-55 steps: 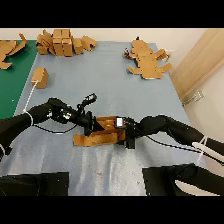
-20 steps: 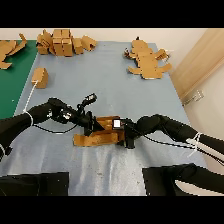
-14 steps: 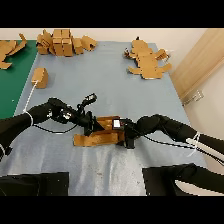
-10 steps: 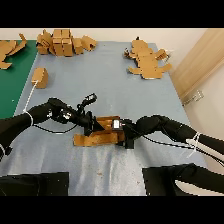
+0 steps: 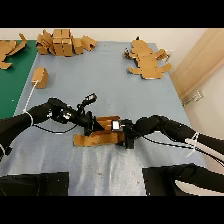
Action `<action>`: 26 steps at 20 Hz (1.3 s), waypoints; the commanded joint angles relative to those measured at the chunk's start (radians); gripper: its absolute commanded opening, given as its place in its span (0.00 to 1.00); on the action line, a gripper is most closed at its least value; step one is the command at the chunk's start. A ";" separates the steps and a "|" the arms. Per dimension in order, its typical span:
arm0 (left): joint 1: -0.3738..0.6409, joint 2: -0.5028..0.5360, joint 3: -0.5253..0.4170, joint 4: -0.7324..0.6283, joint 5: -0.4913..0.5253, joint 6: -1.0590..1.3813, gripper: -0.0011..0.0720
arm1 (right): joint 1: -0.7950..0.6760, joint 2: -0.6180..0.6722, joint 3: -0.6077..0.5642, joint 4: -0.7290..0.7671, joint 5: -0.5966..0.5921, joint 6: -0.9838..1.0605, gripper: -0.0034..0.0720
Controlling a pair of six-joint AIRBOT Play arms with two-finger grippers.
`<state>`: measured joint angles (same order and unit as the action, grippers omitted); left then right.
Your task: Fold the box.
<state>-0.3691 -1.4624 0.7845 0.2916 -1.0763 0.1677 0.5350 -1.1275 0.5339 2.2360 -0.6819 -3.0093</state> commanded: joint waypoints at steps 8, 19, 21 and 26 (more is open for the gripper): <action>0.001 0.000 0.000 0.000 0.000 0.000 0.03 | 0.001 -0.008 0.001 -0.006 0.000 0.000 0.77; 0.001 0.000 0.000 0.000 0.000 0.000 0.03 | 0.001 -0.007 0.001 -0.006 0.000 0.000 0.77; 0.001 0.000 0.000 0.000 0.000 0.000 0.03 | 0.001 -0.007 0.001 -0.006 0.000 0.000 0.77; 0.001 0.000 0.000 0.000 0.000 0.000 0.03 | 0.001 -0.008 0.001 -0.006 0.000 0.000 0.77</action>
